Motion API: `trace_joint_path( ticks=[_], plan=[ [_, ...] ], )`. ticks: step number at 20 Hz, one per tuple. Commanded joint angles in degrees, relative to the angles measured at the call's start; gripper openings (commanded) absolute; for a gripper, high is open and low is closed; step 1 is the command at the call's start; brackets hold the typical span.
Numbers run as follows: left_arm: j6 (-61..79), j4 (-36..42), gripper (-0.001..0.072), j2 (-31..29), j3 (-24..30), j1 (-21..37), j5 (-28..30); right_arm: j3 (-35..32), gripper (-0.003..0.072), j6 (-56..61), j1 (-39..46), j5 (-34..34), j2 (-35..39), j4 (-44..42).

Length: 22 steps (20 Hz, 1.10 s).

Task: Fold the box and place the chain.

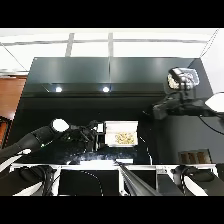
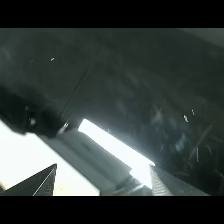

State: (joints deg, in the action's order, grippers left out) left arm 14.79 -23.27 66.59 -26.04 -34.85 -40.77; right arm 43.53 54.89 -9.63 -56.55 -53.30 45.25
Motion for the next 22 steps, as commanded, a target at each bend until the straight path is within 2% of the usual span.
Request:
trace_joint_path(
  ticks=[1,3,6,9,14,18,22],
  plan=[
    [0.0,0.3,0.0375,0.0,0.0,0.0,0.1,0.2,0.0671,-5.3,-4.8,8.3,-9.0,-3.3],
    [0.0,0.3,0.0375,0.0,0.0,0.0,0.1,0.1,0.0671,-12.6,-5.3,2.6,-10.2,-3.8],
    [0.0,0.4,0.0375,0.0,0.0,0.0,0.1,0.2,0.0671,-24.4,-4.9,-9.9,-9.5,-3.6],
    [0.0,0.4,0.0375,0.0,0.0,0.0,0.1,0.1,0.067,-26.6,-5.0,-15.0,-8.2,-4.3],
    [0.0,0.4,0.0375,0.0,0.0,0.0,0.1,0.1,0.067,-28.6,-10.2,-12.9,-8.0,-2.2],
    [0.0,0.4,0.0375,0.0,0.0,0.0,0.1,0.1,0.067,-29.7,-14.6,-12.2,-8.0,3.8],
    [0.0,0.4,0.0375,0.0,0.0,0.0,0.1,0.1,0.067,-29.9,-16.6,-12.2,-8.0,4.8]
  ],
)
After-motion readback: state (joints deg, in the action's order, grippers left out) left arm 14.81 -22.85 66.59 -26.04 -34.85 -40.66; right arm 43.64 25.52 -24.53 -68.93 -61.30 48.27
